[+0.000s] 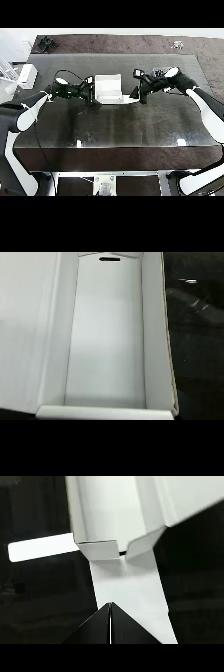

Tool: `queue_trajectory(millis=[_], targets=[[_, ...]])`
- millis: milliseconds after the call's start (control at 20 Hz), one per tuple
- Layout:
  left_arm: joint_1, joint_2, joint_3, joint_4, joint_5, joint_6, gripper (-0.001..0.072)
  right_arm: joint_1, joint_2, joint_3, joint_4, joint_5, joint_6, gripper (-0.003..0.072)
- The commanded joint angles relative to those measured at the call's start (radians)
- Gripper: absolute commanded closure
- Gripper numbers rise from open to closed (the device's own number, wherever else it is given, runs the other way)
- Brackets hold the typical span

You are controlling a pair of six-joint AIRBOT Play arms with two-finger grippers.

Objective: Fold the box and place the chain.

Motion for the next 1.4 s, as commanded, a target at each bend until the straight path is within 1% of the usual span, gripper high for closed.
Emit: queue_trajectory(millis=[0, 200, 350, 500, 600, 750, 800, 950, 1000, 1100, 1200, 1350], targets=[[0.000, 0.000, 0.000, 0.001, -0.001, 0.001, 0.0198, -0.058, 0.021, 0.001, -0.013, -0.002, 0.283, 0.0675], [0.000, 0.000, 0.000, 0.001, -0.001, 0.001, 0.0198, -0.145, 0.021, 0.001, -0.001, -0.007, 0.322, 0.0675], [0.000, 0.000, 0.000, 0.001, -0.001, 0.001, 0.0198, -0.196, 0.020, 0.000, -0.001, -0.052, 0.530, 0.0676], [0.000, 0.000, 0.000, 0.001, -0.001, 0.001, 0.0198, -0.225, 0.000, 0.000, -0.003, -0.053, 0.640, 0.0676], [0.000, 0.000, 0.000, 0.001, -0.001, 0.001, 0.0198, -0.226, -0.035, 0.000, -0.002, -0.053, 0.701, 0.0676], [0.000, 0.000, 0.000, 0.001, -0.001, 0.001, 0.0198, -0.206, -0.108, 0.000, 0.011, -0.048, 0.769, 0.0676], [0.000, 0.000, 0.000, 0.001, -0.001, 0.001, 0.0198, -0.195, -0.128, 0.000, 0.042, -0.044, 0.775, 0.0676], [0.000, 0.000, 0.000, 0.001, -0.001, 0.001, 0.0198, -0.135, -0.157, 0.001, 0.221, -0.015, 0.774, 0.0675], [0.000, 0.000, 0.000, 0.001, -0.001, 0.001, 0.0198, -0.100, -0.157, 0.007, 0.259, -0.010, 0.766, 0.0675], [0.000, 0.000, 0.000, 0.001, -0.001, 0.001, 0.0199, -0.028, -0.157, 0.036, 0.240, -0.010, 0.749, 0.0675], [0.000, 0.000, 0.000, 0.001, -0.001, 0.001, 0.0198, 0.020, -0.156, 0.071, 0.190, -0.010, 0.748, 0.0675], [0.000, 0.000, 0.000, 0.001, -0.001, 0.001, 0.0199, 0.029, -0.148, 0.136, 0.165, -0.006, 0.779, 0.0676]])
